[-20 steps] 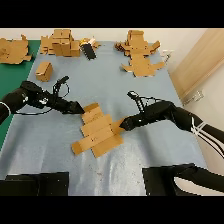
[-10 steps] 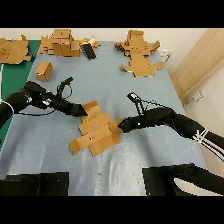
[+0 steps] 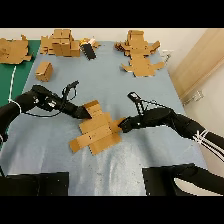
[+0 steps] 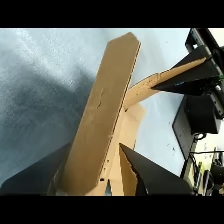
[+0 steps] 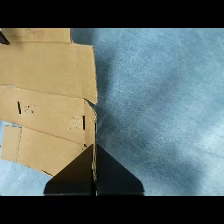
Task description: Fold the box.
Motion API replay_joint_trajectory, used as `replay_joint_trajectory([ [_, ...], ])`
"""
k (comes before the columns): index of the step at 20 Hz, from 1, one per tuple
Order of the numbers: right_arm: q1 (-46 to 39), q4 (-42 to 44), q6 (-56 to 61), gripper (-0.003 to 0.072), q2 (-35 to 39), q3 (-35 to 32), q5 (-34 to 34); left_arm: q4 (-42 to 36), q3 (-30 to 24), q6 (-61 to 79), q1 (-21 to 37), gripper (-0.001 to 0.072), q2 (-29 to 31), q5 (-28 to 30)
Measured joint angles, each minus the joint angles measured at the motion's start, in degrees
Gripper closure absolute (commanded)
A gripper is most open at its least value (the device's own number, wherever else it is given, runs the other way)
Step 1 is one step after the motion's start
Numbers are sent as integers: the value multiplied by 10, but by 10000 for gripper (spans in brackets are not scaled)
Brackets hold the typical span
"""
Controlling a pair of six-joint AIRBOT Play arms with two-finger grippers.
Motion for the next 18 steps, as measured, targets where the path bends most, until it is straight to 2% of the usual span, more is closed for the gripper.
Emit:
replay_joint_trajectory([
  [1,0,0,0,687,0,0,0,-6,0,5,0,346,-2,0],
  [2,0,0,0,687,0,0,0,-10,0,10,0,405,-3,0],
  [6,0,0,0,687,0,0,0,-13,0,20,0,406,-6,0],
  [7,0,0,0,687,0,0,0,-12,0,21,0,425,-7,0],
  [8,0,0,0,687,0,0,0,-11,0,22,0,559,-7,-1],
  [9,0,-1,0,687,0,0,0,-10,0,23,2,600,-7,-2],
  [18,0,-3,0,684,0,0,0,-8,0,38,24,605,-7,-21],
])
